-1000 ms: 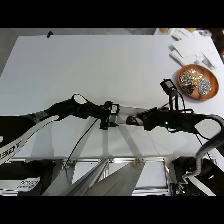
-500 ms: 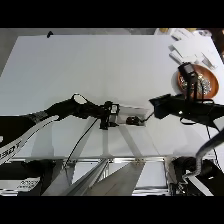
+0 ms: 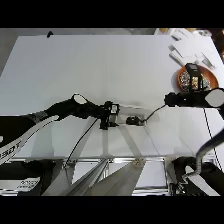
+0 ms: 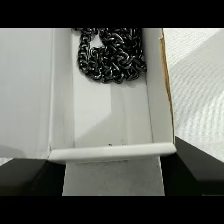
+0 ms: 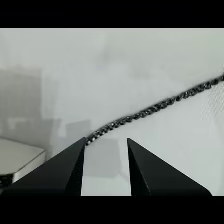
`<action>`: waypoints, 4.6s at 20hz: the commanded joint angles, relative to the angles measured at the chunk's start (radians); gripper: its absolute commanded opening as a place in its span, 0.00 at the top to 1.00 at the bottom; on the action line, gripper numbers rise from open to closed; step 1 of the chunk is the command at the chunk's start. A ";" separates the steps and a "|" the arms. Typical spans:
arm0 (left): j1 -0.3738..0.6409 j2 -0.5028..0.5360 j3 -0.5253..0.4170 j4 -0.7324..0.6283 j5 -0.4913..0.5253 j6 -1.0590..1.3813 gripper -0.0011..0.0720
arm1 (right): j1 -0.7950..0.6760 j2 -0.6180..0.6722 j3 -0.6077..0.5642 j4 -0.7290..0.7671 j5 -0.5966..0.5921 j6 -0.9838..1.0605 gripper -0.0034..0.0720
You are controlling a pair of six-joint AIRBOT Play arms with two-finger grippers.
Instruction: Fold the box and place the chain.
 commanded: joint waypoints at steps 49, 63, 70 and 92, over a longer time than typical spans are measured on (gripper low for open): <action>0.000 0.000 0.000 0.000 0.000 0.000 0.78 | 0.000 -0.291 0.002 -0.043 -0.035 0.045 0.93; 0.000 0.000 0.000 0.000 -0.003 0.000 0.78 | 0.317 0.409 0.001 0.217 0.233 0.015 0.93; 0.000 0.000 0.000 0.000 -0.007 0.000 0.78 | 0.327 0.451 -0.014 0.410 0.085 -0.033 0.93; 0.000 0.000 0.000 0.000 -0.008 0.000 0.78 | 0.459 0.080 -0.043 0.462 -0.083 -0.182 0.78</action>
